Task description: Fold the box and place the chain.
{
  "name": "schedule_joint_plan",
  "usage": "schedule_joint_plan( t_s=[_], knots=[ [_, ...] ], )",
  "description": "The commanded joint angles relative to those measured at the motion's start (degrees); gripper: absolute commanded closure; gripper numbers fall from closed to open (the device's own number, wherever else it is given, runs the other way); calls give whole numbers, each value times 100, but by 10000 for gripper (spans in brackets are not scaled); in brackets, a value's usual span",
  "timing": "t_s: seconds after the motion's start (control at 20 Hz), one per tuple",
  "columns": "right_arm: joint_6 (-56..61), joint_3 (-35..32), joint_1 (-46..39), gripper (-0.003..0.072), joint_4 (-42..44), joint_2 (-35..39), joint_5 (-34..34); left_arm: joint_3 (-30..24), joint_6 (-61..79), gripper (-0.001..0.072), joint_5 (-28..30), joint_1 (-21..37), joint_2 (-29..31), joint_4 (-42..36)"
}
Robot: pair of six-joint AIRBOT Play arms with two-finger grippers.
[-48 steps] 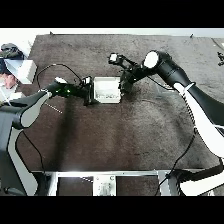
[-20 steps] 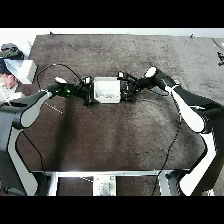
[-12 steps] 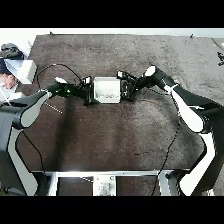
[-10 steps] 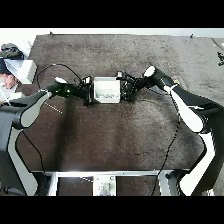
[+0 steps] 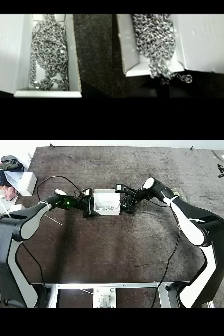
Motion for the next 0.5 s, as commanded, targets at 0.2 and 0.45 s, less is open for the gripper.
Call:
schedule_joint_plan(
  t_s=[0.2, 0.45],
  knots=[
    [216, 4, 33, 709, 2, 964, 275, 0, 0, 344, 0, -2, 0, 0],
    [221, 4, 122, 709, 1147, 1429, 136, 2, 0, 344, 0, -2, -2, 0]
  ],
)
